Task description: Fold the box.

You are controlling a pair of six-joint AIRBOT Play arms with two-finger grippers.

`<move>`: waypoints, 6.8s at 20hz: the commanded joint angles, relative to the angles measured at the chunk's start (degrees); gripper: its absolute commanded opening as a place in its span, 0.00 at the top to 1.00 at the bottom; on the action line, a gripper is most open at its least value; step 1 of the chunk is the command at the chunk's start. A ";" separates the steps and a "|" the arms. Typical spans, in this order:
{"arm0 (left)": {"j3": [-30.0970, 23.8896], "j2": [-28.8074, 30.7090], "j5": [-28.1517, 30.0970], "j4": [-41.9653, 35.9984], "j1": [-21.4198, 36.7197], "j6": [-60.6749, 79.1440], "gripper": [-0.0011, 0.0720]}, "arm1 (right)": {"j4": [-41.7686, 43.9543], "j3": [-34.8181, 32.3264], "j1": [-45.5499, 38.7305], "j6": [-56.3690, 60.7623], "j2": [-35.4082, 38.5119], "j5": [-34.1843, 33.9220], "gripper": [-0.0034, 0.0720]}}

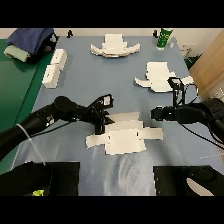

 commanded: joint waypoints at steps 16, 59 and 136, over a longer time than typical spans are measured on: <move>-6.10 4.57 6.05 4.55 -6.95 -5.60 0.97 | 1.57 0.11 0.02 0.59 0.04 0.55 0.63; -4.98 1.14 5.77 7.45 -7.19 -2.34 0.97 | 3.76 -0.02 0.04 0.59 -0.31 0.44 0.63; -3.45 0.63 1.62 8.24 -5.29 -4.55 0.97 | 5.03 -0.02 0.04 0.59 -0.31 -2.23 0.63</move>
